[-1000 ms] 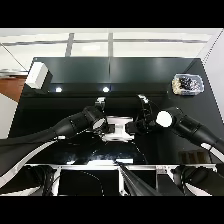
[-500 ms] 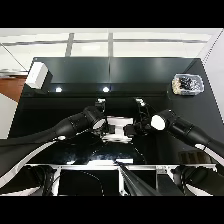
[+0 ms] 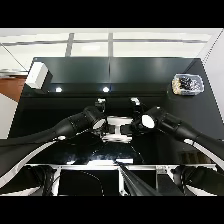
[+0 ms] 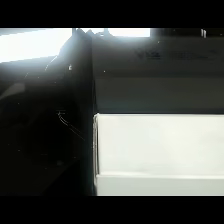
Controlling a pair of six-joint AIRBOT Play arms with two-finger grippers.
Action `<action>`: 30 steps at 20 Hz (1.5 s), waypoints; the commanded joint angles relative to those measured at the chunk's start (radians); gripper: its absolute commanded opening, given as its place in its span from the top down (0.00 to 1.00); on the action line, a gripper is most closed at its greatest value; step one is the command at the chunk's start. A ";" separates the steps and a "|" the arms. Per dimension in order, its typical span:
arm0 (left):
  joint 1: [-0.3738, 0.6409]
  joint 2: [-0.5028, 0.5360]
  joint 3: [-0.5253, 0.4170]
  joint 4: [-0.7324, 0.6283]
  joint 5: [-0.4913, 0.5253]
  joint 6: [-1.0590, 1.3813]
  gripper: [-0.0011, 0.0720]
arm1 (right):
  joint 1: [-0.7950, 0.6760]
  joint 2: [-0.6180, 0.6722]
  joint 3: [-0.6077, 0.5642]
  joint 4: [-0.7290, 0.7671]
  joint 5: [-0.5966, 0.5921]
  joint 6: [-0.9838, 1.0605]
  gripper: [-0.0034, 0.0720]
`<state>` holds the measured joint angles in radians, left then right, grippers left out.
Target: Fold the box and place the chain.
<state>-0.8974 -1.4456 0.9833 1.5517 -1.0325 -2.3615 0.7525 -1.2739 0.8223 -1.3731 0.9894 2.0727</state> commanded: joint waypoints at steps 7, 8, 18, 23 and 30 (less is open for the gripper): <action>0.001 0.000 0.001 0.000 0.000 0.001 0.95 | 0.051 -0.079 0.069 -0.087 0.082 0.175 0.78; 0.001 0.000 0.001 0.000 0.001 0.001 0.95 | 0.055 -0.083 0.071 -0.087 0.080 0.184 0.78; 0.001 0.000 0.001 0.000 0.002 0.001 0.95 | 0.055 -0.103 0.071 -0.087 0.071 0.263 0.78; 0.001 0.000 0.001 0.000 0.002 0.000 0.95 | 0.055 -0.103 0.071 -0.087 0.060 0.279 0.90; 0.001 0.000 0.001 0.000 0.002 0.001 0.95 | 0.055 -0.103 0.071 -0.092 0.061 0.276 0.76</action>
